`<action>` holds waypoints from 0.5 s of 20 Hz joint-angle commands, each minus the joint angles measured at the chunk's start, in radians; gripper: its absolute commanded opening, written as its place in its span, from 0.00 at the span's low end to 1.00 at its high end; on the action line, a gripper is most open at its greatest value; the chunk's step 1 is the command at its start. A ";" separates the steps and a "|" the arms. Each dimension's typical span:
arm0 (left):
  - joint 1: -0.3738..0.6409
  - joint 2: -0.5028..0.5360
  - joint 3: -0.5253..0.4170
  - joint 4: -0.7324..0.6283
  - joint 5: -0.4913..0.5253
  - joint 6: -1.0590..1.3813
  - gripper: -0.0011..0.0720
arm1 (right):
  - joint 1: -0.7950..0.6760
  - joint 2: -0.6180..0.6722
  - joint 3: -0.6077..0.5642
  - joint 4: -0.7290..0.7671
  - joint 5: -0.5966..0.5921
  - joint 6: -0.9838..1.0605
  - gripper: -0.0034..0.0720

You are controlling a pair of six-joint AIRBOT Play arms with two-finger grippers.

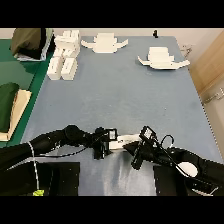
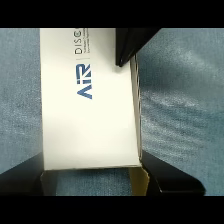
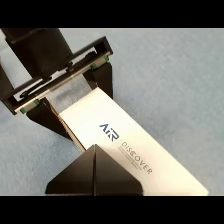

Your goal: Fold the box.

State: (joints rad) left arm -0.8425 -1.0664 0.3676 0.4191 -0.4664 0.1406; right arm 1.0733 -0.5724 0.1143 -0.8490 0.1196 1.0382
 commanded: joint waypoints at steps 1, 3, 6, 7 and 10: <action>0.000 0.000 0.000 0.000 0.000 0.000 0.72 | 0.001 -0.024 -0.006 0.002 0.021 0.013 0.05; 0.000 0.000 0.000 0.000 0.000 0.000 0.72 | 0.001 -0.054 -0.006 0.002 0.022 0.013 0.05; 0.000 0.000 0.000 0.000 0.000 0.000 0.72 | 0.001 -0.075 -0.005 0.002 0.023 0.013 0.05; 0.000 0.000 0.000 0.000 0.000 0.000 0.72 | 0.001 -0.074 -0.005 0.002 0.023 0.013 0.05; 0.000 0.000 0.000 0.000 0.000 0.000 0.72 | 0.001 -0.072 -0.005 0.002 0.031 0.013 0.05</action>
State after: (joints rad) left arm -0.8425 -1.0664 0.3676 0.4194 -0.4664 0.1406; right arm 1.0733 -0.6392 0.1108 -0.8444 0.1219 1.0496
